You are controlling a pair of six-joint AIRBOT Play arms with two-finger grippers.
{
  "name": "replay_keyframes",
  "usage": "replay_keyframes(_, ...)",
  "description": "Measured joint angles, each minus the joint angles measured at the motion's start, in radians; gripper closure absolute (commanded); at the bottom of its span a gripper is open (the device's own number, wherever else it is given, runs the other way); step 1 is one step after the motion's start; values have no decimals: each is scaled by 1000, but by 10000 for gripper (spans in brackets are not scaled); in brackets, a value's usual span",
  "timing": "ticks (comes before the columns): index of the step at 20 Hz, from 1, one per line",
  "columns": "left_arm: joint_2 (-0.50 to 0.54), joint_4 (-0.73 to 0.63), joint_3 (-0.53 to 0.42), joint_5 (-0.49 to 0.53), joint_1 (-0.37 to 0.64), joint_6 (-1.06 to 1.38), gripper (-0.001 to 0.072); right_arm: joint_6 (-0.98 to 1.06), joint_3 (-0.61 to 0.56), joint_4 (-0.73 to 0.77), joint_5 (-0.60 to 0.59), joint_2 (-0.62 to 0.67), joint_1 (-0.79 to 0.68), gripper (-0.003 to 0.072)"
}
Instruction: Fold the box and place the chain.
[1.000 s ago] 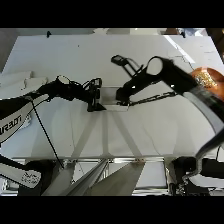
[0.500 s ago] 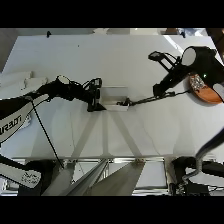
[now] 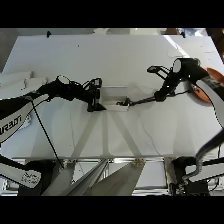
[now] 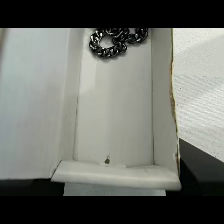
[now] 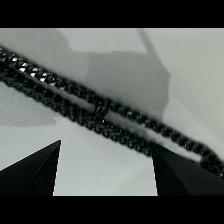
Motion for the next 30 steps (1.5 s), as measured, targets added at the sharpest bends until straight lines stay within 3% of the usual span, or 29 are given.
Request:
replay_keyframes(1,0,0,0,0,0,0,346,-4,0,-2,-18,-7,0,68)
replay_keyframes(2,0,0,0,0,0,0,346,-10,0,-2,-29,-13,0,135)
replay_keyframes(5,0,0,0,0,0,0,346,-26,0,2,-36,-21,-2,602)
replay_keyframes(6,0,0,0,0,0,0,346,-29,0,8,-22,-22,0,669)
replay_keyframes(12,0,0,0,0,0,0,346,-30,-2,-7,-17,-11,22,670)
replay_keyframes(18,0,0,0,0,0,0,346,3,0,61,-28,116,82,671)
replay_keyframes(23,0,0,0,0,0,0,346,22,0,116,-23,211,199,671)
replay_keyframes(30,0,0,0,0,0,0,346,43,0,310,-47,242,388,672)
